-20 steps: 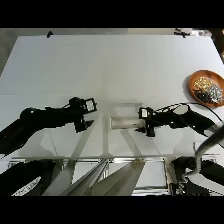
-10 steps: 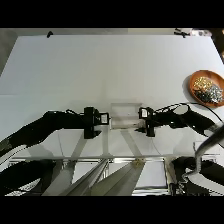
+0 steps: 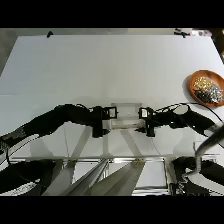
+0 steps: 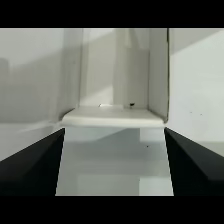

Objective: Fold the box and place the chain.

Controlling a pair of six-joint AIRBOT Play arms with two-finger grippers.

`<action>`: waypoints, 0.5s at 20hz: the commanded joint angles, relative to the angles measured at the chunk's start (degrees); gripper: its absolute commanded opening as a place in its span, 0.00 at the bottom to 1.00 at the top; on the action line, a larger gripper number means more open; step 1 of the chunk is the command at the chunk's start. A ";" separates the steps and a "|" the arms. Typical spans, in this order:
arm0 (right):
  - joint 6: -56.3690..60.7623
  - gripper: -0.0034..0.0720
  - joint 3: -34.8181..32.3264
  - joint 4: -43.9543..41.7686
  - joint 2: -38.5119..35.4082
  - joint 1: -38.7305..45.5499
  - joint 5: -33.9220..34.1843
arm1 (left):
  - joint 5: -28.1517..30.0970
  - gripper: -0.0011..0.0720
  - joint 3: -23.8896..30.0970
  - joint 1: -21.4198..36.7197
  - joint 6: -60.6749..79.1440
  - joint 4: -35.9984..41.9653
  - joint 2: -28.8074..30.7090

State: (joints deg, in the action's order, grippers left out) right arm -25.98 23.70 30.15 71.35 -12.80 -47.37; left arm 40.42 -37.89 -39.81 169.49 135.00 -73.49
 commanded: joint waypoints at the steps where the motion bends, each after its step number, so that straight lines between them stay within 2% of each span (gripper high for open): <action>1: 0.00 0.59 -0.02 -0.02 -0.04 0.02 0.00 | 2.23 0.99 -0.83 -1.49 0.04 0.68 -1.16; 10: 0.00 0.59 -0.02 -0.02 -0.04 0.02 0.00 | -1.79 0.99 -0.83 -1.84 0.04 1.31 -2.82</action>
State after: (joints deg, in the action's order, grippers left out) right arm -25.98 23.70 30.17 71.35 -12.78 -47.44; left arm 40.82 -38.65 -41.56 169.47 135.76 -76.09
